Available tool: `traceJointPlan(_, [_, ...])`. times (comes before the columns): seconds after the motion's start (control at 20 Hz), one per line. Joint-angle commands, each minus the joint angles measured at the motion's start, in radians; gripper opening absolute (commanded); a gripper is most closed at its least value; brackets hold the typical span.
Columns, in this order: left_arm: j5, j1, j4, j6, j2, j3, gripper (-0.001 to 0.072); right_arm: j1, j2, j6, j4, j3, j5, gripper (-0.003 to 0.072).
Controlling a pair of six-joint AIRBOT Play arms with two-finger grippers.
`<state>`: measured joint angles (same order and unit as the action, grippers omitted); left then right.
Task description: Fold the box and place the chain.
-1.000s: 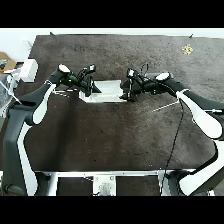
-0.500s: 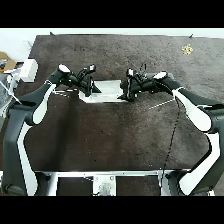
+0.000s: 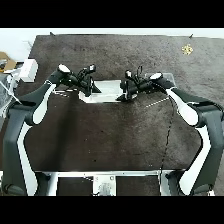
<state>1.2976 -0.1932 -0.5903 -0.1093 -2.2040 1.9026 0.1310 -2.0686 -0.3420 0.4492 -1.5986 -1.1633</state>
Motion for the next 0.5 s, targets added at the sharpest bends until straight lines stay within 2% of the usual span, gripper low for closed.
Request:
traceJointPlan(0.0, [0.0,0.0,0.0,0.0,0.0,0.0,0.001,0.011,-0.022,-0.003,0.012,-0.024,-0.018,0.0622])
traceJointPlan(0.1, [0.0,0.0,0.0,0.0,0.0,0.0,0.001,0.025,-0.022,-0.01,0.05,-0.024,0.0,0.0622])
traceJointPlan(0.45, [0.0,0.0,0.0,0.0,0.0,0.0,0.001,0.025,-0.069,0.002,0.014,-0.059,-0.008,0.061])
